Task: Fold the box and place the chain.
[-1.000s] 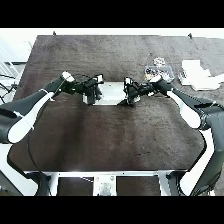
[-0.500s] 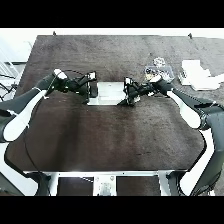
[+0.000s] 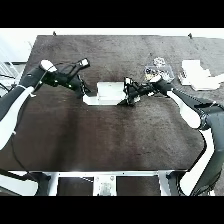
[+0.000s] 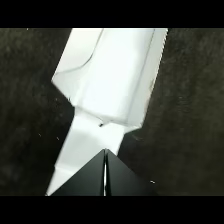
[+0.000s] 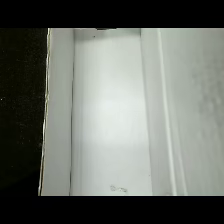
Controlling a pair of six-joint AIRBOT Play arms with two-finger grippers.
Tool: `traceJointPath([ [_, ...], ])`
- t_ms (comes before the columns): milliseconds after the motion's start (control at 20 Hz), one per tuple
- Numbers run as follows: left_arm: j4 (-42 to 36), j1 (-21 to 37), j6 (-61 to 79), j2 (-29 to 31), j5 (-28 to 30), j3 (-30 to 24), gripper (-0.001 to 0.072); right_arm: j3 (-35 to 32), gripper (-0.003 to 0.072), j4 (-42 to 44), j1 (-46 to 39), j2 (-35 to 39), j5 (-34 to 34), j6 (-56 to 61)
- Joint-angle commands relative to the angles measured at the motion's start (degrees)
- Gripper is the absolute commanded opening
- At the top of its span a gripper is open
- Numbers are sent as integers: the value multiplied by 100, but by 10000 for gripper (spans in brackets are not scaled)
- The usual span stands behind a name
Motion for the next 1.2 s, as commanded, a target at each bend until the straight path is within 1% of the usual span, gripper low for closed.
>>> traceJointPath([
  [0, -162, 232, -1515, 345, -293, -13, 12, -2, 590, 0, 2, -2, 0, 0],
  [50, -166, 267, -1906, 490, -168, -26, 12, -2, 590, 0, 2, -2, 0, 0],
  [150, -59, 273, -2859, 863, 385, -186, 12, -2, 590, 0, 2, -2, 0, 0],
  [200, 57, 273, -3246, 1008, 487, -280, 12, -2, 590, 0, 2, -2, 0, 0],
  [300, 442, 273, -4006, 1158, 396, -426, 12, -2, 590, -2, 2, -2, 0, 0],
  [400, 487, 310, -4363, 1198, 190, -527, 12, -2, 590, -2, 2, -2, 0, 0],
  [550, 271, 522, -4544, 1196, 153, -669, 12, -2, 590, -2, 2, -2, -2, 0],
  [650, -212, 719, -4535, 1180, 142, -831, 12, -2, 590, -2, 2, -2, 0, 0],
  [850, -446, 1097, -4664, 1178, 149, -1152, 13, -2, 590, 0, 2, -2, 0, 0],
  [950, -463, 1134, -4638, 1145, 258, -1303, 13, -2, 590, 0, 2, -2, 0, 0],
  [1150, -470, 1134, -4645, 769, 479, -1309, 13, -2, 590, 0, 2, -2, 0, 0],
])
